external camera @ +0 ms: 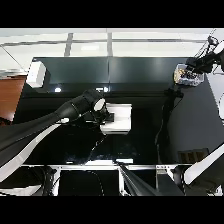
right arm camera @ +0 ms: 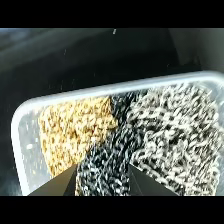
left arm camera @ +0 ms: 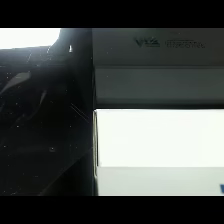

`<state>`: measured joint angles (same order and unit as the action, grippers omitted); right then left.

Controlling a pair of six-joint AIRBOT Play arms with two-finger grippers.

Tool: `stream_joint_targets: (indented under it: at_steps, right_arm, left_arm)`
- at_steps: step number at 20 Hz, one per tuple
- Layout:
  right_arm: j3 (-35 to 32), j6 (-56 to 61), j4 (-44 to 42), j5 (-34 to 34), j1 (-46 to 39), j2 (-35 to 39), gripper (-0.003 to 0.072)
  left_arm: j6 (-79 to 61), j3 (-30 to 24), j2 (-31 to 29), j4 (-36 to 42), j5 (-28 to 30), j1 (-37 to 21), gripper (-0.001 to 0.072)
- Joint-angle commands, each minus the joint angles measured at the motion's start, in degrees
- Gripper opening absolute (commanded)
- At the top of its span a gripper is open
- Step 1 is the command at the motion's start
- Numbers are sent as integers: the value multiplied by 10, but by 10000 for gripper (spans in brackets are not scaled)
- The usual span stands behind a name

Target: Fold the box and place the chain.

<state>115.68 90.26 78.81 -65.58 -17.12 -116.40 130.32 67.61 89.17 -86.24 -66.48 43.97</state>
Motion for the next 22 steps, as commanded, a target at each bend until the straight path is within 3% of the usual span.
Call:
stream_joint_targets:
  at_steps: [1,6,13,15,16,18,19,22]
  right_arm:
    - [0,-11,-11,-29,0,3,376]
    - [0,30,55,-58,2,-5,375]
    - [-1,30,57,-41,12,-29,380]
    - [-1,31,57,-41,13,-33,483]
    - [-1,32,57,-43,13,-35,459]
    - [-1,34,57,-52,13,-37,120]
    - [-1,34,56,-58,13,-36,5]
    - [-1,27,56,-74,13,-11,12]
  left_arm:
    - [0,0,0,0,0,0,27]
    - [0,0,0,0,0,0,27]
    - [0,0,0,0,0,0,27]
    - [0,0,0,0,0,0,27]
    - [0,0,0,0,0,0,27]
    - [0,0,0,0,0,0,27]
    - [0,0,0,0,0,0,27]
    - [0,0,0,0,0,0,27]
